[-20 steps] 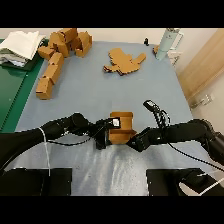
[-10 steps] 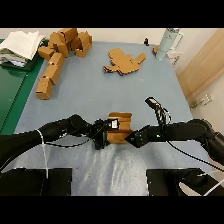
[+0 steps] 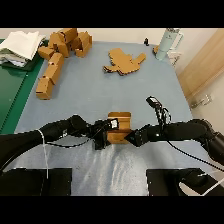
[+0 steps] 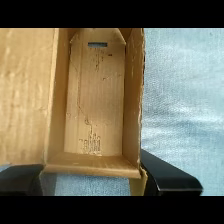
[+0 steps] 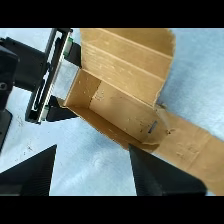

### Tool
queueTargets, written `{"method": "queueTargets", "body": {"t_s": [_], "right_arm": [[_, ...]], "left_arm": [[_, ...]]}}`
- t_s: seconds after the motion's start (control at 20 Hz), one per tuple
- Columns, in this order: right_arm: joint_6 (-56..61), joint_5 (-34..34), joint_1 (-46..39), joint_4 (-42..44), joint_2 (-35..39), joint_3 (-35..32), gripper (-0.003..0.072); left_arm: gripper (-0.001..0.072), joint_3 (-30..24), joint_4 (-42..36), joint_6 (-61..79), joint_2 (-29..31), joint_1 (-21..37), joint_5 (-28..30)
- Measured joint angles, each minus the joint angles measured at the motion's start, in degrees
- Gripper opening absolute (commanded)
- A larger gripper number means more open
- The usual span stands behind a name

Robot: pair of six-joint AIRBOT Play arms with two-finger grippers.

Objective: Fold the box.

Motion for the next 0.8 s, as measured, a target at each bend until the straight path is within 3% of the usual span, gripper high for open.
{"method": "queueTargets", "body": {"t_s": [0.05,0.15,0.2,0.25,0.45,0.8], "right_arm": [[0.57,0.07,0.00,-0.02,-0.02,0.00,0.0671],[2.43,0.35,0.00,0.00,-0.28,0.02,0.0205],[3.61,0.48,0.00,0.04,-0.68,0.02,0.0058],[4.55,0.81,0.00,0.24,-1.36,0.00,0.0000],[5.92,6.01,0.17,3.45,-6.97,0.90,0.0000],[0.76,13.51,0.31,4.20,-24.48,8.15,0.0000]], "left_arm": [[0.0535,0.00,0.04,0.00,-0.07,0.00,-0.09],[0.0535,-0.11,0.11,-0.02,-0.11,0.00,-0.15],[0.0535,-0.11,0.15,-0.02,-0.11,0.00,-0.22],[0.0535,-0.11,0.22,-0.02,-0.15,0.00,-0.22],[0.0535,-0.11,0.26,-0.02,-0.17,0.02,-0.37],[0.0534,-0.11,0.33,-0.04,-0.17,0.00,-0.44]]}}
